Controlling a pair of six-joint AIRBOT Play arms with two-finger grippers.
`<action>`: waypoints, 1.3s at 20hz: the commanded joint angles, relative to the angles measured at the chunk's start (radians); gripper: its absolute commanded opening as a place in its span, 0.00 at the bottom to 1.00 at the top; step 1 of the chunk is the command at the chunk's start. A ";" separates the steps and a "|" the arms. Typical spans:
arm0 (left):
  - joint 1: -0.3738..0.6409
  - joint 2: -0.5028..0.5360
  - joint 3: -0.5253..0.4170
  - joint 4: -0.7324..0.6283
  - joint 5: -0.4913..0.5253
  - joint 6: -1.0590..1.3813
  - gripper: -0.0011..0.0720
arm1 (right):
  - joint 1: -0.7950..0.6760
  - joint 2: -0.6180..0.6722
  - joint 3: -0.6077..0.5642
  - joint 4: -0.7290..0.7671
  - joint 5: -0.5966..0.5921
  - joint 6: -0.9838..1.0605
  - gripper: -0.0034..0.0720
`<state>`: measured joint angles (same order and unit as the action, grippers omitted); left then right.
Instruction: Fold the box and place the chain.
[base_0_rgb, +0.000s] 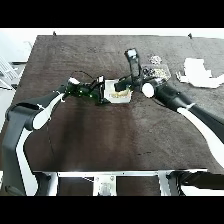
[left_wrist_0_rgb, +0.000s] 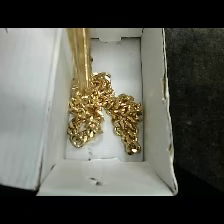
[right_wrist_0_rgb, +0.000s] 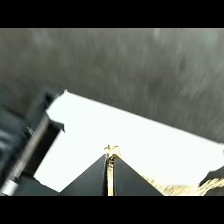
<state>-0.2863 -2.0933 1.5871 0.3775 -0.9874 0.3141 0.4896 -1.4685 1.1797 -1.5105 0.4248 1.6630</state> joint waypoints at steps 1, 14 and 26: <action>0.001 -0.001 0.000 0.000 0.001 0.000 0.59 | 0.000 -0.093 -0.018 0.029 -0.012 0.009 0.06; 0.001 -0.001 0.000 0.000 0.001 0.000 0.59 | -0.306 -0.064 -0.013 0.073 -0.028 0.005 0.67; 0.001 -0.001 0.000 0.000 0.001 0.000 0.59 | -0.431 -0.418 0.296 0.631 0.140 -0.513 0.59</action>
<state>-0.2863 -2.0933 1.5871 0.3771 -0.9867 0.3138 0.0677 -1.8282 1.4090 -1.0222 0.5137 1.2797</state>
